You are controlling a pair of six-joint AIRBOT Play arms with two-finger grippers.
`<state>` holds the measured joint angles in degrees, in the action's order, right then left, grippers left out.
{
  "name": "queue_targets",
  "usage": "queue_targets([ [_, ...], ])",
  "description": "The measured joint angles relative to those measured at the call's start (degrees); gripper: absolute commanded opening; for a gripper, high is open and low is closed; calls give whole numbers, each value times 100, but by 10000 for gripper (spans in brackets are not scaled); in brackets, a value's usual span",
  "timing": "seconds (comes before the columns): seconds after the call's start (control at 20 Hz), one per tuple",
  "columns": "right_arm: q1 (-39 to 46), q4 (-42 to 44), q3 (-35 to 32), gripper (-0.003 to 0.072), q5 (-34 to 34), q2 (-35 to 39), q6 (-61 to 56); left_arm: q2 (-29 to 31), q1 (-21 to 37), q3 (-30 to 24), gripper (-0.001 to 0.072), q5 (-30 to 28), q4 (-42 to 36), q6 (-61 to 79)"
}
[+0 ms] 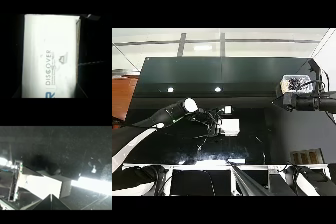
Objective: Fold the box and place the chain.
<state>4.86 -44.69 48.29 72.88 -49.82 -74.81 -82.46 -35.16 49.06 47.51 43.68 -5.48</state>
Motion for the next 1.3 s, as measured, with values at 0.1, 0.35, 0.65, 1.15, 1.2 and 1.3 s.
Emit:
queue_targets([
  [0.1, 0, 0, 0, 23, 0, -2, 0, 44, 17, 0, 558, 7, 166, -155],
  [0.35, 0, -9, 0, 23, 0, -2, 0, 348, 474, 0, 558, 48, 448, -535],
  [0.65, 0, -37, 0, 24, 0, 0, 2, 658, 2127, 90, 555, 24, 791, -1775],
  [1.15, 0, -33, 2, 24, 22, -2, 0, -214, 4979, 1631, 555, -605, 1720, -3742],
  [1.2, 0, -35, 0, 24, 24, -2, 0, -433, 5145, 1882, 555, -603, 1744, -3866],
  [1.3, 0, -35, 0, 24, 31, -2, 0, -918, 5399, 2426, 556, -619, 1759, -4157],
])
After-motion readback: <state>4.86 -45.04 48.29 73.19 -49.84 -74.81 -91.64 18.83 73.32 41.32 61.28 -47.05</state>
